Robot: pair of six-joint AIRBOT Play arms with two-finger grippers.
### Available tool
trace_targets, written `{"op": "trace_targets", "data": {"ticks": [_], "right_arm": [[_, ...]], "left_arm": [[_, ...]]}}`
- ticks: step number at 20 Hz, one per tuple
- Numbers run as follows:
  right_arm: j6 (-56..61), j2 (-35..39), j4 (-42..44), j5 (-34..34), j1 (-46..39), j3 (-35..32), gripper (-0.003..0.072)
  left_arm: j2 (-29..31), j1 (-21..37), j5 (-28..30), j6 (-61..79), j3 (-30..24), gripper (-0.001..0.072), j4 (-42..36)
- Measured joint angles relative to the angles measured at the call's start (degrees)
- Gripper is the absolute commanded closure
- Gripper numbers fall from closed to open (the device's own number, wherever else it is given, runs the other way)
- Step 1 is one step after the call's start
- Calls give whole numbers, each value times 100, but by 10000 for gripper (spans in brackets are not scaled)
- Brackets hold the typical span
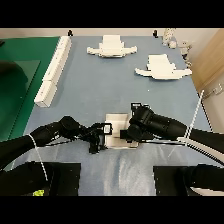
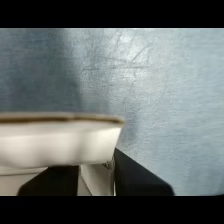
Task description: Fold the box.
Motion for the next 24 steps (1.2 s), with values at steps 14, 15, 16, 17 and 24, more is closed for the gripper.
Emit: {"op": "trace_targets", "data": {"ticks": [14,15,16,17,24], "right_arm": [[90,-37,-33,-94,42,46,247],[57,-13,-24,-173,42,72,247],[13,31,15,-271,39,105,247],[-46,105,31,-378,42,162,247],[-308,1255,-417,-1335,-201,590,676]], "left_arm": [[0,0,0,-9,0,221,0],[0,0,0,-7,0,221,0],[0,0,0,-4,0,221,0],[0,0,0,-4,0,221,0],[0,0,0,7,0,221,2]]}}
